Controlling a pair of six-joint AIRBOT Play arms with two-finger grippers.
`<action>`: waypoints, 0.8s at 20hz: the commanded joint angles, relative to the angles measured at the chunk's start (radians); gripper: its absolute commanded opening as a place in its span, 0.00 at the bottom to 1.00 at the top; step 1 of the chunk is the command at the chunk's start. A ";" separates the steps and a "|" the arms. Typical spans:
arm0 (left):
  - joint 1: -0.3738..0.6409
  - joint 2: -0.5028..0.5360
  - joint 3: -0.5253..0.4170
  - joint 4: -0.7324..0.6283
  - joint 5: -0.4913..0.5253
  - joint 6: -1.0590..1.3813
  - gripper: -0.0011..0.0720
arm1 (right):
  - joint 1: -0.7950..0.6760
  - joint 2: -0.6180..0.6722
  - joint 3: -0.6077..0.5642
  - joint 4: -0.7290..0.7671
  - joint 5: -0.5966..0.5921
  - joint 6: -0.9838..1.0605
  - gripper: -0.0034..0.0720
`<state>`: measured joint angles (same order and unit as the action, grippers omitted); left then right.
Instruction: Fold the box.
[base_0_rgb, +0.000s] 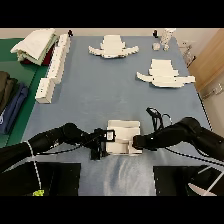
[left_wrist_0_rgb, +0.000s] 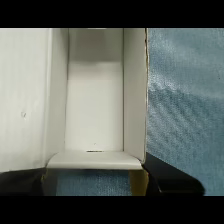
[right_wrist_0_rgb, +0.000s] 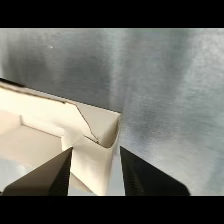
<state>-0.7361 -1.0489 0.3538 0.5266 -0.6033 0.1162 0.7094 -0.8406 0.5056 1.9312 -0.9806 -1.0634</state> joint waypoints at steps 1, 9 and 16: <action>0.000 0.001 0.001 0.000 0.000 0.000 0.69 | 0.159 -0.143 0.120 -0.237 -0.114 0.238 0.63; 0.000 0.001 0.001 0.000 0.000 0.000 0.69 | 0.277 -0.318 0.233 -0.368 -0.169 0.483 0.63; 0.000 0.001 0.001 0.000 0.000 0.000 0.69 | 0.277 -0.320 0.233 -0.378 -0.185 0.491 0.05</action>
<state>-0.7361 -1.0489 0.3538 0.5262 -0.6033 0.1154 0.9836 -1.1553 0.7357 1.5658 -1.1542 -0.5827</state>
